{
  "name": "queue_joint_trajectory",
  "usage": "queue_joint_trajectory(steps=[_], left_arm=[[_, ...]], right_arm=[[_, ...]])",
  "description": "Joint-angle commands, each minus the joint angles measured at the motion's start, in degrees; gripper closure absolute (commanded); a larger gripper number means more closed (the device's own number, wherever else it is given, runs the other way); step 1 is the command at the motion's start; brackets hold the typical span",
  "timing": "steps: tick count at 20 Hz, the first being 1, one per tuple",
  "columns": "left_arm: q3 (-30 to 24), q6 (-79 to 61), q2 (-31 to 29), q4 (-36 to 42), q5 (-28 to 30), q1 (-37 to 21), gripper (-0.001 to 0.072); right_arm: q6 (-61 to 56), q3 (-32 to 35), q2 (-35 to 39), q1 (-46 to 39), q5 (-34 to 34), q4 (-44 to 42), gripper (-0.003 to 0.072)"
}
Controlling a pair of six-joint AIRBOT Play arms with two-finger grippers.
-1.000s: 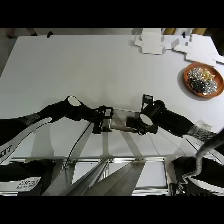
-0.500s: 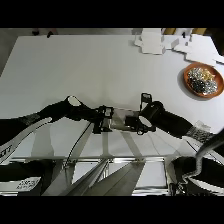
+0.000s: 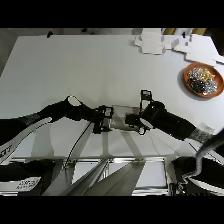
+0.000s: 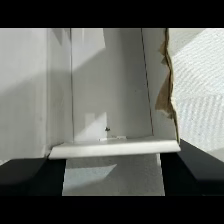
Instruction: Fold the box and place the chain.
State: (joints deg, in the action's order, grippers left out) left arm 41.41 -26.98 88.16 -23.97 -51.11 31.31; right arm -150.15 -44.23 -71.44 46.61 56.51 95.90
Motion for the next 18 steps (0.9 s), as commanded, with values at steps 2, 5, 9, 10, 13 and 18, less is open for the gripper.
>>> queue_joint_trajectory(steps=[2, 5, 9, 10, 13, 18], left_arm=[[-0.02, 0.0, -0.04, -0.04, -0.11, -0.02, 0.0595], [-0.02, 0.0, -0.04, -0.04, -0.11, -0.02, 0.0595], [-0.02, 0.0, -0.04, -0.04, -0.11, -0.02, 0.0595], [-0.02, 0.0, -0.04, -0.04, -0.11, -0.02, 0.0595], [-0.02, 0.0, -0.04, -0.04, -0.11, -0.02, 0.0595], [-0.02, 0.0, -0.04, -0.04, -0.11, -0.02, 0.0595]], right_arm=[[0.17, -0.04, 1.03, 0.04, -0.17, 1.36, 0.0228], [0.17, -0.04, 1.03, 0.04, -0.31, 1.36, 0.0239], [2.47, -0.04, 1.31, 0.04, -0.33, 1.29, 0.0299], [5.7, -0.04, 2.08, 0.07, -0.02, 1.31, 0.0298], [20.35, -0.04, 7.63, 0.07, 4.68, 1.22, 0.0278], [36.81, -2.19, 20.94, -1.66, 19.61, 2.71, 0.0278]])
